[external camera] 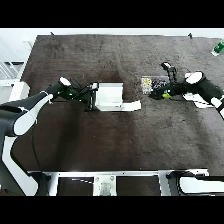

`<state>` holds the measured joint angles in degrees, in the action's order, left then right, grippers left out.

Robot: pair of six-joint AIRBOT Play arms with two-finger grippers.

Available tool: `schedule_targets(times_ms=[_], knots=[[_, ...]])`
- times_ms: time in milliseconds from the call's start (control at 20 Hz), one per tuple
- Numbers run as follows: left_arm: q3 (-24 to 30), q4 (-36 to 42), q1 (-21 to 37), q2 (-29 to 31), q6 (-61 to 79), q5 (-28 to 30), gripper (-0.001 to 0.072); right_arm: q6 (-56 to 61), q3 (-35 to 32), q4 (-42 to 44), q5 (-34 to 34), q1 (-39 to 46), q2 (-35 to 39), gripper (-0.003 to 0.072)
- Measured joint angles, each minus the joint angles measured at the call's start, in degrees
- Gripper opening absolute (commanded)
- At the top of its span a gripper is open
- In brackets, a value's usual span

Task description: Fold the box and place the chain.

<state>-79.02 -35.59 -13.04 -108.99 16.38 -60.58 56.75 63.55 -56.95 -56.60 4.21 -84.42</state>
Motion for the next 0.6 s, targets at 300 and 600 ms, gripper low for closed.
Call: schedule_targets(times_ms=[300, 600], knots=[[0.0, 0.0, 0.0, 0.0, 0.0, 0.0, 0.0527, 1.9, -5.4, 7.7, 2.9, -0.9, -4.3, 0.0012], [0.0, 0.0, 0.0, 0.0, 0.0, 0.0, 0.0527, -0.1, -6.2, 14.7, 5.8, -5.6, -8.0, 0.0012]])
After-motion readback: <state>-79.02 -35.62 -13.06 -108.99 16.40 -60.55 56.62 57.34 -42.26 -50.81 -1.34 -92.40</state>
